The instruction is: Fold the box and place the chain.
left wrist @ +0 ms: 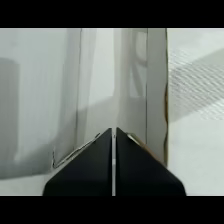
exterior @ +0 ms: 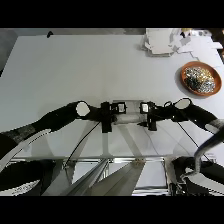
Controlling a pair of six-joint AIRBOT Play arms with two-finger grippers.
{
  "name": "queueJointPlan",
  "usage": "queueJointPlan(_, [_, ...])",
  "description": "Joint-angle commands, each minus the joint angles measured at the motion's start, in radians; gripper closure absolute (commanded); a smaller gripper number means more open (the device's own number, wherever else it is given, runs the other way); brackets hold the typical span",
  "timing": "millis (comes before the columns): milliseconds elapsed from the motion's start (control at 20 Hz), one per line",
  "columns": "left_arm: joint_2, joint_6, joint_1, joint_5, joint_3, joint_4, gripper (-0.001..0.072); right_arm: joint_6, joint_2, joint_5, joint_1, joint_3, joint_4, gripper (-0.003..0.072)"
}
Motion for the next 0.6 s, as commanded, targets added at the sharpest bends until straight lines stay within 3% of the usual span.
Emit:
queueJointPlan(0, [0.088, -0.203, 0.029, -0.089, 0.000, 0.082, 0.0708, 0.001, 0.000, 0.001, 0.000, 0.000, 0.001, 0.0249])
queueJointPlan(150, [0.226, -0.679, 0.084, -0.163, 0.001, 0.303, 0.0708, 0.001, 0.000, 0.001, 0.000, 0.000, 0.001, 0.0249])
queueJointPlan(300, [0.363, -1.113, 0.171, -0.315, 0.000, 0.517, 0.0708, 0.001, 0.000, 0.001, 0.000, 0.000, 0.001, 0.0249])
queueJointPlan(450, [0.389, -1.394, 0.288, -0.469, -0.002, 0.586, 0.0707, 0.001, 0.000, 0.001, 0.000, 0.000, 0.001, 0.0249])
queueJointPlan(550, [0.365, -1.437, 0.338, -0.475, -0.023, 0.570, 0.0706, 0.001, 0.000, 0.001, 0.000, 0.000, 0.001, 0.0249])
